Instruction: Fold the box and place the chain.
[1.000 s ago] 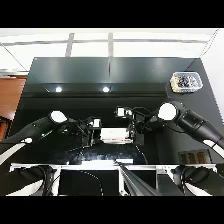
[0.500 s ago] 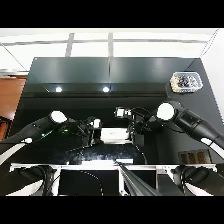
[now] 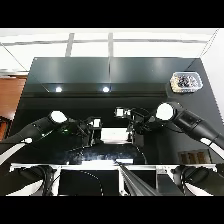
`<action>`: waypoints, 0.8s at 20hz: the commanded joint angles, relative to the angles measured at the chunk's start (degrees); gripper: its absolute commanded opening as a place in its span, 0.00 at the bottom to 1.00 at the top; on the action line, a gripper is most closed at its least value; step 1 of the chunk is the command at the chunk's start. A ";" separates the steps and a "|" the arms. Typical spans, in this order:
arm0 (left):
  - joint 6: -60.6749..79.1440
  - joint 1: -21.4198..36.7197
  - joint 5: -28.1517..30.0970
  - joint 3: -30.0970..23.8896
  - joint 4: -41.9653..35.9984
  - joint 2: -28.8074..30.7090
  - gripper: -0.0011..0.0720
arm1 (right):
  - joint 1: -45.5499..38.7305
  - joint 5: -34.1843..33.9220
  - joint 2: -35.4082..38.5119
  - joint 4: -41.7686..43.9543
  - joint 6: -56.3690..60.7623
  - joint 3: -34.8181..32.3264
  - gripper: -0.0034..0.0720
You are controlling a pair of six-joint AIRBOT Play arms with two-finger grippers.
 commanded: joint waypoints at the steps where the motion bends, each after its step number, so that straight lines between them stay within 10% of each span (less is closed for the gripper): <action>1: 0.13 -0.02 0.02 0.04 0.02 -0.04 0.39 | -0.85 1.20 1.81 0.44 5.25 1.57 0.65; 5: 0.13 -0.02 0.04 0.04 0.02 -0.04 0.41 | -4.59 4.35 5.90 0.50 19.37 2.32 0.65; 6: 0.13 -0.02 0.04 0.04 0.02 -0.04 0.41 | -5.16 5.62 5.86 1.20 24.70 2.05 0.53; 7: 0.13 -0.02 0.02 0.04 0.02 -0.04 0.41 | -5.27 6.03 5.86 3.39 27.82 0.72 0.12; 8: 0.13 -0.02 0.02 0.04 0.02 -0.04 0.41 | -5.20 5.09 5.75 6.47 28.41 -1.16 0.06; 16: 0.13 -0.02 0.02 0.04 0.02 -0.04 0.41 | -4.15 -7.67 -3.45 31.98 26.95 -8.41 0.06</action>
